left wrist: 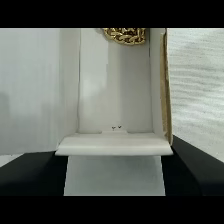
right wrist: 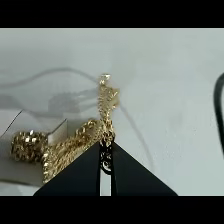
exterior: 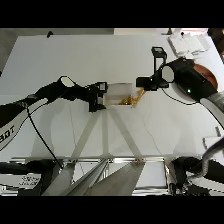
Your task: Fold the box and place the chain.
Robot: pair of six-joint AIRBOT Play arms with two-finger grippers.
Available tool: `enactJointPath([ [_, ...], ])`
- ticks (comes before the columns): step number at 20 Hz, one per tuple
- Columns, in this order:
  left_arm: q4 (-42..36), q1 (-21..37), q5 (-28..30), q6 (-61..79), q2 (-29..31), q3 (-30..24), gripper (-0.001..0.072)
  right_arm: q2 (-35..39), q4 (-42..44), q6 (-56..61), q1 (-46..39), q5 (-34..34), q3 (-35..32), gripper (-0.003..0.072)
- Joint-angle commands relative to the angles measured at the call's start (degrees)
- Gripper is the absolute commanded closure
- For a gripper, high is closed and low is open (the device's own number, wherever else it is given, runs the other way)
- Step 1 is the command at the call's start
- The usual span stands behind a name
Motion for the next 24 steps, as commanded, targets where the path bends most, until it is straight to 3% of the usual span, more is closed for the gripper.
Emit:
enactJointPath([
  [1,0.02,-0.02,0.00,0.02,0.02,0.02,0.0336,1.40,-0.35,-8.26,4.11,2.67,0.04,0.0680],
  [5,0.00,-0.02,0.00,0.02,0.02,0.02,0.0336,1.40,2.56,-14.62,7.80,0.00,0.04,0.0682],
  [15,0.00,-0.02,0.02,0.02,0.02,0.02,0.0336,-2.54,28.46,-33.16,10.05,-12.46,0.07,0.0683],
  [24,0.00,-0.02,0.00,0.02,0.02,0.02,0.0336,-6.73,33.29,-40.98,11.74,-15.21,0.04,0.0684],
])
